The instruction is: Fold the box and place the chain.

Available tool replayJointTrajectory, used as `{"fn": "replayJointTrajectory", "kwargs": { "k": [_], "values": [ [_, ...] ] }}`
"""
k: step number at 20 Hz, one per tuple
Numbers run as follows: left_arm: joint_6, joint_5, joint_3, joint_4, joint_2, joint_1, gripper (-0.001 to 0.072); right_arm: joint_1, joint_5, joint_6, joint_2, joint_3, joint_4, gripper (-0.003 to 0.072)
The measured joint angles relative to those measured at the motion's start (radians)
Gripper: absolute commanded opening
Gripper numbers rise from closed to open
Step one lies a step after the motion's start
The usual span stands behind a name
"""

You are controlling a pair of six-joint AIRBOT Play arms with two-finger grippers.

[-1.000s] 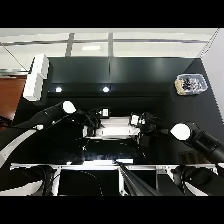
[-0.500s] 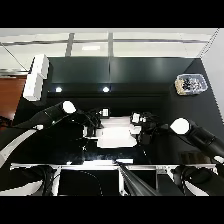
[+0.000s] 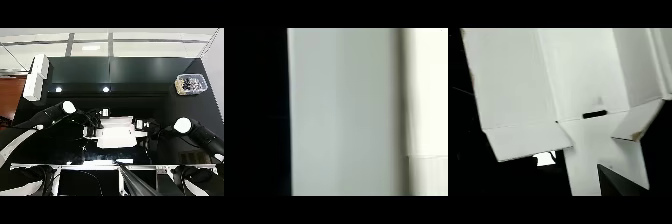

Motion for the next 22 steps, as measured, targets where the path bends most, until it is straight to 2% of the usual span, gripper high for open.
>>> {"fn": "replayJointTrajectory", "kwargs": {
  "k": [9, 17, 22],
  "values": [
    [0.000, 0.001, 0.000, 0.000, 0.000, 0.000, 0.0029, 0.139, -0.159, 0.014, -0.001, -0.023, 0.168, 0.0703],
    [0.000, 0.001, 0.000, 0.000, 0.000, 0.000, 0.0029, 0.140, -0.256, 0.043, 0.002, 0.032, 0.093, 0.0703],
    [0.000, -0.002, 0.000, 0.000, -0.001, 0.000, 0.0029, 0.126, -0.273, 0.053, 0.004, 0.047, 0.061, 0.0703]
  ]
}}
